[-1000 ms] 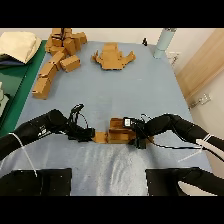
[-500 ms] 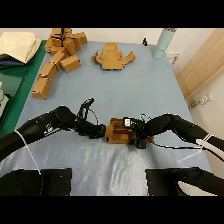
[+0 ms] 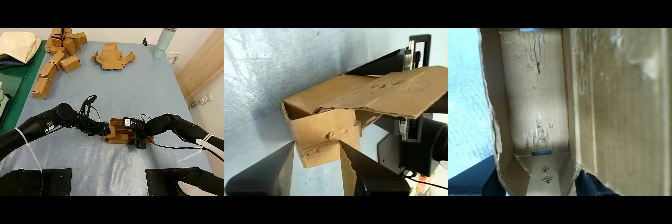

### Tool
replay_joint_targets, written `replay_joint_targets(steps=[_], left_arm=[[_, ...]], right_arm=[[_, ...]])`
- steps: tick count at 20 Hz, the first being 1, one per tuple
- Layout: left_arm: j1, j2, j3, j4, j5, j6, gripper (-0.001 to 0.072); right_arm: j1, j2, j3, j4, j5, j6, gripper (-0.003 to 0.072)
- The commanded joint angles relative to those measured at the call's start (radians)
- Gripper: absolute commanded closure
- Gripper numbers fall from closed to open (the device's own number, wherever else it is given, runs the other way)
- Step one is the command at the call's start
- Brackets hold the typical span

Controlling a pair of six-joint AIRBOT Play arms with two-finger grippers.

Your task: Fold the box.

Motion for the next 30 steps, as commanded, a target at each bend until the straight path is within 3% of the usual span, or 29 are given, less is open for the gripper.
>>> replay_joint_targets(steps=[1,10,12,16,19,25,30], left_arm=[[-0.001,-0.014,0.002,-0.052,-0.002,0.043,0.0286],[-0.014,-0.032,0.006,-0.031,0.013,-0.015,0.0267],[-0.049,-0.032,0.033,0.06,0.029,-0.136,0.0267],[-0.159,-0.052,0.106,0.368,0.037,-0.458,0.0267],[-0.227,-0.093,0.17,0.568,-0.016,-0.663,0.0267],[-0.305,-0.216,0.317,0.661,-0.157,-0.787,0.0267],[-0.32,-0.228,0.391,0.737,-0.235,-0.887,0.0267]], right_arm=[[0.001,0.0,0.0,0.0,0.0,0.0,0.0185],[0.001,0.0,0.0,0.0,0.0,0.0,0.0185],[0.001,0.0,0.0,0.0,0.0,0.0,0.0186],[0.001,0.0,0.0,0.0,0.0,0.0,0.0185],[0.001,0.0,0.0,0.0,0.0,0.0,0.0185],[0.001,0.0,0.0,0.0,0.0,0.0,0.0185],[0.001,0.0,0.0,0.0,0.0,0.0,0.0186]])
